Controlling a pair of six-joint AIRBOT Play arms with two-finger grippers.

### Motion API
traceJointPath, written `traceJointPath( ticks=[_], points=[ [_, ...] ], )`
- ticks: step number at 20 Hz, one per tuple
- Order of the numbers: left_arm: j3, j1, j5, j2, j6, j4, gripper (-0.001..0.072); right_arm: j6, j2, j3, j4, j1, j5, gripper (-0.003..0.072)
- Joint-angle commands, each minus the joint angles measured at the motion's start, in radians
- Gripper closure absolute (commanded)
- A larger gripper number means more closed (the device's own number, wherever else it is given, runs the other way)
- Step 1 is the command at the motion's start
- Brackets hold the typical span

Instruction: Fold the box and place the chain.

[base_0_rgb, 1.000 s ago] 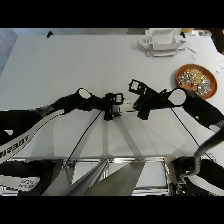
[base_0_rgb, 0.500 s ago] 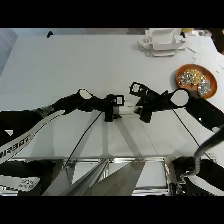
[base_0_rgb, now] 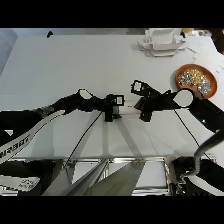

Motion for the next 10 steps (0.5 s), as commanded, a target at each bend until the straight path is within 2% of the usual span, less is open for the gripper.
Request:
traceJointPath(
  ticks=[1,10],
  points=[
    [0.000,0.001,0.002,0.000,0.000,-0.001,0.0627,0.004,-0.024,-0.002,0.003,0.001,0.015,0.0667],
    [0.000,0.001,0.002,0.000,0.000,-0.001,0.0627,-0.003,-0.024,-0.018,0.002,0.001,0.040,0.0668]
  ],
)
